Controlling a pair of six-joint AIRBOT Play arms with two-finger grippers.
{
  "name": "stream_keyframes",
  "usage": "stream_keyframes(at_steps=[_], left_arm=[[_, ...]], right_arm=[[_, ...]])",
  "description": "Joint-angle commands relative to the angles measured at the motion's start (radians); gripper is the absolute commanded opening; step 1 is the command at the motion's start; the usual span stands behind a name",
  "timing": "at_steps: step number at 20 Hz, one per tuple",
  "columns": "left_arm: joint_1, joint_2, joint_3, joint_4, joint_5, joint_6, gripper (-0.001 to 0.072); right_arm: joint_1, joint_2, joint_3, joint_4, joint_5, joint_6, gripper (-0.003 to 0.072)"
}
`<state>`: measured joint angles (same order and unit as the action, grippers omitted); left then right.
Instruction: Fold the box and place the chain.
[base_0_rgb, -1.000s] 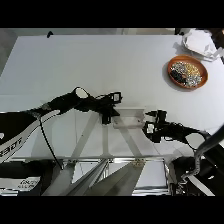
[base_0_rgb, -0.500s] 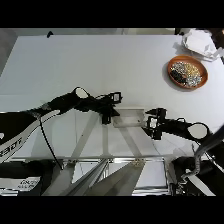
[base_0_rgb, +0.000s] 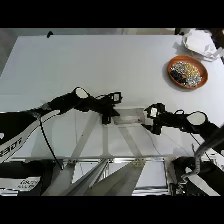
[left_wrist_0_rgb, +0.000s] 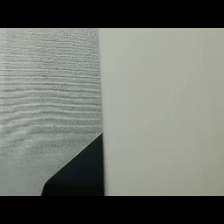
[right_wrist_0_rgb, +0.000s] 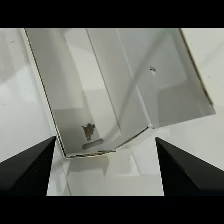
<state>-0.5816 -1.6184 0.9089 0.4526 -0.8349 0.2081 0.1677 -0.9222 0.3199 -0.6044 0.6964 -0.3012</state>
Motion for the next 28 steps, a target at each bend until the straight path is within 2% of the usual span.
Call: stream_keyframes(at_steps=[1,7,11,17,20,22,26,27,28], left_arm=[[0.000,0.000,0.000,0.000,0.000,0.001,0.0010],[0.000,0.000,0.000,0.000,0.000,0.001,0.0010],[0.000,0.000,0.000,0.000,0.000,0.001,0.0010],[0.000,0.000,0.000,0.000,0.000,0.001,0.0010],[0.000,0.000,0.000,0.000,0.000,0.001,0.0010],[0.000,0.000,0.000,0.000,0.000,0.001,0.0010],[0.000,0.000,0.000,0.000,0.000,0.001,0.0010],[0.000,0.000,0.000,0.000,0.000,0.001,0.0010],[0.000,0.000,0.000,0.000,0.000,0.001,0.0010]], right_arm=[[-0.008,-0.056,0.019,0.013,0.052,-0.057,0.0695],[-0.008,-0.128,0.022,0.045,0.045,-0.120,0.0695],[-0.008,-0.185,0.063,0.063,0.059,-0.127,0.0695],[-0.008,-0.293,0.117,0.079,0.163,-0.130,0.0695],[-0.008,-0.321,0.117,0.078,0.166,-0.130,0.0690],[-0.008,-0.332,0.117,0.077,0.151,-0.131,0.0641],[-0.008,-0.336,0.117,0.077,0.144,-0.153,0.0614],[-0.008,-0.338,0.117,0.074,0.144,-0.153,0.0505],[-0.008,-0.339,0.117,0.069,0.144,-0.153,0.0458]])
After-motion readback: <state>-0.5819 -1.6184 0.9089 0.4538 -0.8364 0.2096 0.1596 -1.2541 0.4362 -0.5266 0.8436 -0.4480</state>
